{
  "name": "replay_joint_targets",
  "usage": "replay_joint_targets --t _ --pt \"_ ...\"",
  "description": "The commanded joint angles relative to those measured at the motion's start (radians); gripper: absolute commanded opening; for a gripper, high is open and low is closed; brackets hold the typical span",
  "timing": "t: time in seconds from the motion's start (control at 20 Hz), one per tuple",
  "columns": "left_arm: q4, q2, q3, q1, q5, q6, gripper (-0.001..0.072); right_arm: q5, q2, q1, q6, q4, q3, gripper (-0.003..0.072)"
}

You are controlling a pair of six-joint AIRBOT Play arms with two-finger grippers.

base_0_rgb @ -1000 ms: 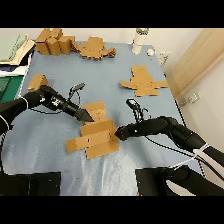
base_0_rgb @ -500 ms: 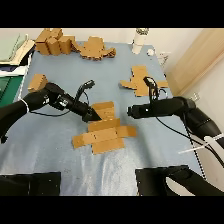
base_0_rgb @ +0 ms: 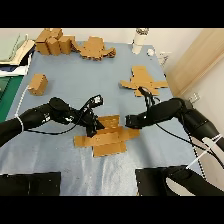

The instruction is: Fold the box.

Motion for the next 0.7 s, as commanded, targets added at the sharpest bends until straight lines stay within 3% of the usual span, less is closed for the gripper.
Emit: replay_joint_targets --t 0.0,0.2,0.65 --pt "-0.014 0.021 -0.029 -0.013 0.031 0.066 0.0012 0.011 0.0 0.004 0.024 -0.004 -0.079 0.0002" --pt "-0.017 0.031 -0.029 -0.004 -0.057 0.103 0.0012 0.056 0.001 0.003 0.024 -0.02 -0.087 0.0002" --pt "-0.006 -0.003 -0.031 -0.004 -0.044 0.119 0.0013 0.114 -0.001 0.003 0.024 -0.037 -0.088 0.0003"
